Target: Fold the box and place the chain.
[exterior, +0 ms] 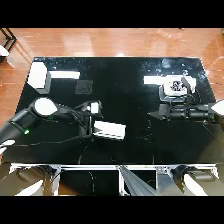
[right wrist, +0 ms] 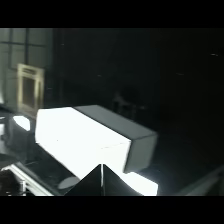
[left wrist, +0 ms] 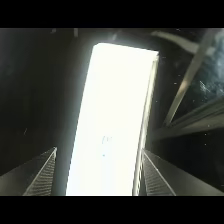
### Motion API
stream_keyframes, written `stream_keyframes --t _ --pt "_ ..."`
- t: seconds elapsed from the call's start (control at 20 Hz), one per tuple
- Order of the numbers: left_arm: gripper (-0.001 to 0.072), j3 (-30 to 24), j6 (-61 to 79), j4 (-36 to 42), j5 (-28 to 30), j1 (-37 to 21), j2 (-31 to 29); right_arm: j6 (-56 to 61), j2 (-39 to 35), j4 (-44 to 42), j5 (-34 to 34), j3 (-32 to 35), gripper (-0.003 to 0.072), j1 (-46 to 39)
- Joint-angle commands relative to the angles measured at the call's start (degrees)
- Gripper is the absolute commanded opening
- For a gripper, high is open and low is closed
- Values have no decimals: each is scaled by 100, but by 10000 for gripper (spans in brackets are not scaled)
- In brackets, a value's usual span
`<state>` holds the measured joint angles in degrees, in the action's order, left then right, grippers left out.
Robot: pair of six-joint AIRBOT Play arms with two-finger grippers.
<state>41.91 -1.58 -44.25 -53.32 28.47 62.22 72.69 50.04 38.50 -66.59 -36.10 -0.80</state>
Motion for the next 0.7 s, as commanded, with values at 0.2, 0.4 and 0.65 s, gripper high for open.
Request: stream_keyframes --t 0.2,0.4,0.65 --pt "638 20 420 170 315 328 520 63 -17 424 114 0 21 -50" --pt "642 20 -24 162 323 328 636 63 -17 525 168 0 21 -48" --pt "642 22 -26 144 326 354 782 63 -17 531 168 0 20 -48"
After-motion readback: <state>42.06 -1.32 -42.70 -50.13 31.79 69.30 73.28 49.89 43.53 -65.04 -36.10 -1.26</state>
